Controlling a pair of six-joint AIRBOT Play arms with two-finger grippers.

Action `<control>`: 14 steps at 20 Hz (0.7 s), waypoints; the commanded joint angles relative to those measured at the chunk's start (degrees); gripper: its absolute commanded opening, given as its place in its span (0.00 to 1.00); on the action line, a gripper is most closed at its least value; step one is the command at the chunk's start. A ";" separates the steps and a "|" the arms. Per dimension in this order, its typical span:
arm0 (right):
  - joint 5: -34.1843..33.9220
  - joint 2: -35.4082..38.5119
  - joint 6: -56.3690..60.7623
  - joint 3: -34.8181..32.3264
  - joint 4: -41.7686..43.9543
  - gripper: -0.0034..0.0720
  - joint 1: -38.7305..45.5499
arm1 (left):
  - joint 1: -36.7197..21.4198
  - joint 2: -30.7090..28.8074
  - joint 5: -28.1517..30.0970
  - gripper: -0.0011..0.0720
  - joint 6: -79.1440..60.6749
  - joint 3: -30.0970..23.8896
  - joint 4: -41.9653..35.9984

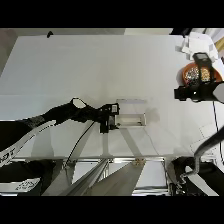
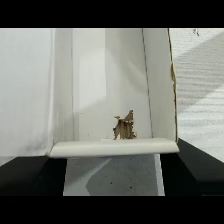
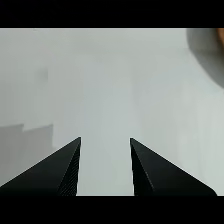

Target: Fold the box and place the chain.

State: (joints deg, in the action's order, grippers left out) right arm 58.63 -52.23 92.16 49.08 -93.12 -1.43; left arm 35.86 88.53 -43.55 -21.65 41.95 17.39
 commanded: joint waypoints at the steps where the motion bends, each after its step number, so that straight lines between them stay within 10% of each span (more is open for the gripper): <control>1: -2.49 -3.19 -4.96 3.34 2.25 0.50 9.44 | -0.04 -0.04 0.00 0.20 0.00 0.00 0.00; 14: -4.09 -28.74 -5.64 23.30 3.02 0.47 19.08 | -0.04 -0.04 0.02 0.20 0.00 0.00 0.00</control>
State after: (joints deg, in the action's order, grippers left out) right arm 55.22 -76.01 86.54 68.36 -90.17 16.25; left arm 35.86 88.53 -43.55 -21.65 41.95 17.37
